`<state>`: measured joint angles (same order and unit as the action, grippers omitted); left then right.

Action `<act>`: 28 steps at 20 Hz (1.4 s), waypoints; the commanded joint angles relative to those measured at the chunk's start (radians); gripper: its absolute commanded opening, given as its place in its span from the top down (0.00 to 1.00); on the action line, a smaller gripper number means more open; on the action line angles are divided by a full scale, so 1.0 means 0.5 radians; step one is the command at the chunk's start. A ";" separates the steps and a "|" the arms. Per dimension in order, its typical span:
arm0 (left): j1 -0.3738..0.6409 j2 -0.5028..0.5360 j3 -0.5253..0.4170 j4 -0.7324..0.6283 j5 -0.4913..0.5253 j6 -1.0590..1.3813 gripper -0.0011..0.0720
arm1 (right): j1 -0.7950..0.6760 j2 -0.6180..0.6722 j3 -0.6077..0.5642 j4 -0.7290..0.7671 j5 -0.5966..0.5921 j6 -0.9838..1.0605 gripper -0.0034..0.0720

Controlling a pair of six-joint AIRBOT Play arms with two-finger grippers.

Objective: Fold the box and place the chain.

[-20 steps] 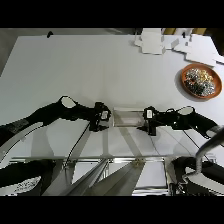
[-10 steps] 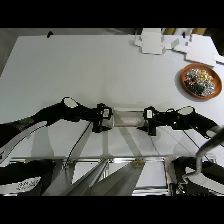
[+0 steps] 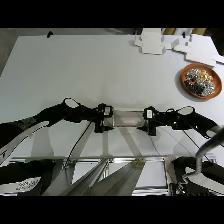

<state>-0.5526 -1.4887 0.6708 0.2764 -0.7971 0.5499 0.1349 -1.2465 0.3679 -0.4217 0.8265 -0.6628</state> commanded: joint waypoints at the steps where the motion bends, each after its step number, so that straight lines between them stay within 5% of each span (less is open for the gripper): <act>1: -0.021 -0.014 0.001 -0.116 0.023 0.008 0.02 | 0.001 0.000 0.000 0.000 0.001 0.000 0.50; 11: -0.089 -0.038 0.006 -0.156 0.122 0.000 0.04 | 0.001 0.000 0.000 0.000 0.001 0.000 0.50; 15: -0.108 -0.037 0.005 -0.107 0.127 0.000 0.77 | 0.001 0.000 0.000 0.000 0.001 -0.001 0.50; 28: -0.107 -0.036 0.005 -0.110 0.121 0.000 0.78 | 0.000 0.000 0.000 0.000 -0.001 0.000 0.50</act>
<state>-0.6056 -1.5059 0.6739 0.2195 -0.7372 0.5484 0.1345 -1.2465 0.3683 -0.4221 0.8265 -0.6628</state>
